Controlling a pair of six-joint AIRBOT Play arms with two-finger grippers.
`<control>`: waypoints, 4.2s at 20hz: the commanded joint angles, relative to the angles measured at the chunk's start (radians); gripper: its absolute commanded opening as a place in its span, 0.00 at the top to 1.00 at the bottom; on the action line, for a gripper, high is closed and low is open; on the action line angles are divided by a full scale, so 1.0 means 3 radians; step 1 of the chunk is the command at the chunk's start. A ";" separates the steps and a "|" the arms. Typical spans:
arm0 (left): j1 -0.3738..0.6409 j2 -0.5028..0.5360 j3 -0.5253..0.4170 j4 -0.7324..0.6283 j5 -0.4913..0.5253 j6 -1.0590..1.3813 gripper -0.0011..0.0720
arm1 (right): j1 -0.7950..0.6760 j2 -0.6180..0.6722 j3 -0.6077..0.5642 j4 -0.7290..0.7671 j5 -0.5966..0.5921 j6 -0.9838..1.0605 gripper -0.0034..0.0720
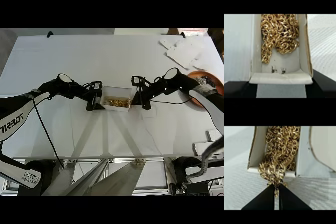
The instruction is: Fold the box and place the chain.
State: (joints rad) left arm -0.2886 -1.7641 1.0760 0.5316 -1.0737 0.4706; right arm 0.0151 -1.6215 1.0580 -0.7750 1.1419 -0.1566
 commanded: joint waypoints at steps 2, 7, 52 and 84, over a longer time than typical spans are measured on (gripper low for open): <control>0.0000 0.0001 0.0001 0.0001 0.0001 0.0001 0.47 | 0.0000 0.0104 0.0000 -0.0011 -0.0013 0.0092 0.94; 0.0000 0.0001 0.0001 0.0001 0.0001 0.0001 0.47 | -0.0003 0.0376 0.0000 0.0067 0.0024 0.0248 0.94; 0.0000 0.0001 0.0001 0.0001 0.0001 0.0001 0.47 | 0.0930 0.0203 0.0874 -0.0315 -0.0160 0.2412 0.52; 0.0000 0.0001 0.0001 0.0001 0.0001 0.0001 0.47 | 0.1011 0.0183 0.0768 -0.0753 -0.0445 0.2468 0.55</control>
State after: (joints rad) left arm -0.2886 -1.7641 1.0760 0.5316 -1.0733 0.4706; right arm 0.2966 -1.5764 1.2995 -0.9504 1.0386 0.5819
